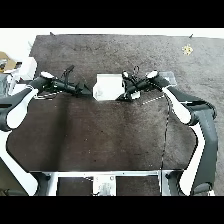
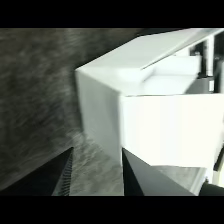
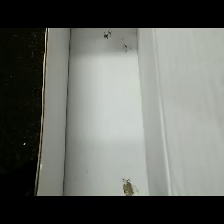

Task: Fold the box and place the chain.

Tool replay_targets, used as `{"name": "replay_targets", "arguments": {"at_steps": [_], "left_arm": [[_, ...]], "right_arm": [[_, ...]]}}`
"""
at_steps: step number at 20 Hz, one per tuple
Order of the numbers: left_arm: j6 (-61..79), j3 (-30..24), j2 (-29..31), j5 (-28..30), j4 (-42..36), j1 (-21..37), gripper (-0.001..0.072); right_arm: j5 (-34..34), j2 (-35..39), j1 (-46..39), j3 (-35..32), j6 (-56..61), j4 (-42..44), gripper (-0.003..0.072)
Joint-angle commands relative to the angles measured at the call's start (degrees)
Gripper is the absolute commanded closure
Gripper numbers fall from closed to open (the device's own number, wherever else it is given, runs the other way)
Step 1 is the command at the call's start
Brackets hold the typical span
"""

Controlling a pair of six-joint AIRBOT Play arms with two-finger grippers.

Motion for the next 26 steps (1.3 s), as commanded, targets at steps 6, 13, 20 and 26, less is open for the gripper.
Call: {"name": "replay_targets", "arguments": {"at_steps": [6, 13, 20, 26], "left_arm": [[-5.6, 5.95, 0.26, -2.16, 4.9, -3.04, 0.0379], [-17.88, 10.43, 0.26, -1.18, 12.79, -7.17, 0.0379], [-31.08, 16.13, 0.22, 0.79, 27.56, -12.46, 0.0421], [-41.86, 21.33, -1.2, 1.57, 42.91, -17.55, 0.047]], "right_arm": [[0.02, -0.02, 0.07, 0.0, 0.02, 0.02, 0.0302], [0.0, -0.02, 0.04, 0.0, 0.02, 0.0, 0.0302], [0.02, -0.02, 0.07, 0.0, 0.02, 0.02, 0.0302], [0.0, -0.02, 0.04, 0.0, 0.02, 0.02, 0.0302]]}}
